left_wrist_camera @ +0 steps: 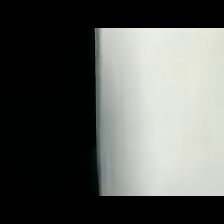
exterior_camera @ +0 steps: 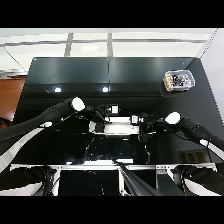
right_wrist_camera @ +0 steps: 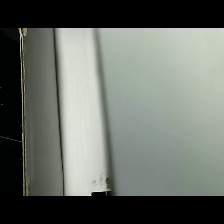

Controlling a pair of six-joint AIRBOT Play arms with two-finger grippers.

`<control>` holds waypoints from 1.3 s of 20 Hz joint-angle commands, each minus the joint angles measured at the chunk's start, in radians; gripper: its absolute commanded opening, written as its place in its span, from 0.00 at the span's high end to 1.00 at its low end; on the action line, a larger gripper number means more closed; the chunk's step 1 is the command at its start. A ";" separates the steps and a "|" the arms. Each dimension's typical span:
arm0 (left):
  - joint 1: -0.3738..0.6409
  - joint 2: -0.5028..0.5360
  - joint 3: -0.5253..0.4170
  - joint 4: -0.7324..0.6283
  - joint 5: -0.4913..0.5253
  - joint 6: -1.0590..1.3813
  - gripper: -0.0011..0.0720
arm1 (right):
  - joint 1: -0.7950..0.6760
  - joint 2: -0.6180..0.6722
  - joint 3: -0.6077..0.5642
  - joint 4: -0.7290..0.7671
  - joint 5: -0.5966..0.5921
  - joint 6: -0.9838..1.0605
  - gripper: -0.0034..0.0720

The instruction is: Fold the box and place the chain.

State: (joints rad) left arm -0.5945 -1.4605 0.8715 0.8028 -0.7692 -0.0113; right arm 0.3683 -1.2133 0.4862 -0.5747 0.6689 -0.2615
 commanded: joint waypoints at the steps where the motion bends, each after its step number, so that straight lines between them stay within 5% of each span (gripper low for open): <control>1: -0.001 0.000 0.001 0.000 0.002 0.000 0.95 | -0.001 -0.001 0.000 -0.006 0.001 0.000 0.02; 23: -0.001 0.000 0.001 0.000 0.002 0.000 0.95 | -0.007 -0.001 0.000 -0.027 0.004 0.038 0.02; 26: -0.001 0.000 0.001 0.000 0.002 0.000 0.95 | -0.007 -0.001 -0.001 -0.029 0.005 0.037 0.38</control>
State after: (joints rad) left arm -0.5945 -1.4609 0.8715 0.8036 -0.7696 -0.0105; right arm 0.3592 -1.2133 0.4858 -0.5964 0.6827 -0.2268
